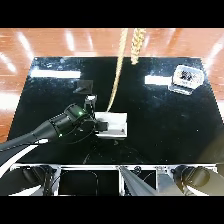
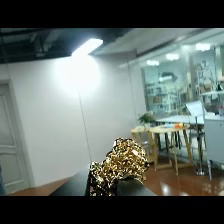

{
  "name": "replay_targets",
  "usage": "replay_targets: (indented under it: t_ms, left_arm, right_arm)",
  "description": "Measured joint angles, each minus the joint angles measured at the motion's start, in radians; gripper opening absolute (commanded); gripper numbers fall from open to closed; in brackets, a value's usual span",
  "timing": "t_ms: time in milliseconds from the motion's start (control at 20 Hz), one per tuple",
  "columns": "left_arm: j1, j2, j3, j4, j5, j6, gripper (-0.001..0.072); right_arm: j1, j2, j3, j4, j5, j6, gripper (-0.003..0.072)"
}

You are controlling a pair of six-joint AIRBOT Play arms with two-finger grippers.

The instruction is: Fold the box and place the chain.

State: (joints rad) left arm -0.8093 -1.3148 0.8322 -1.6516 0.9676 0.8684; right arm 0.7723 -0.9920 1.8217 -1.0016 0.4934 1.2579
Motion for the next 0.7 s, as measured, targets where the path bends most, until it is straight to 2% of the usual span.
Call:
replay_targets:
  t_ms: [250,700]
  left_arm:
    - [0.0,0.0,0.0,0.0,0.0,0.0,0.0021]
    - [0.0,0.0,0.0,0.0,0.0,0.0,0.0021]
  right_arm:
    - [0.0,0.0,0.045,0.004,-0.01,-0.002,0.0033]
    - [0.0,-0.001,0.059,0.006,-0.033,-0.002,0.0033]
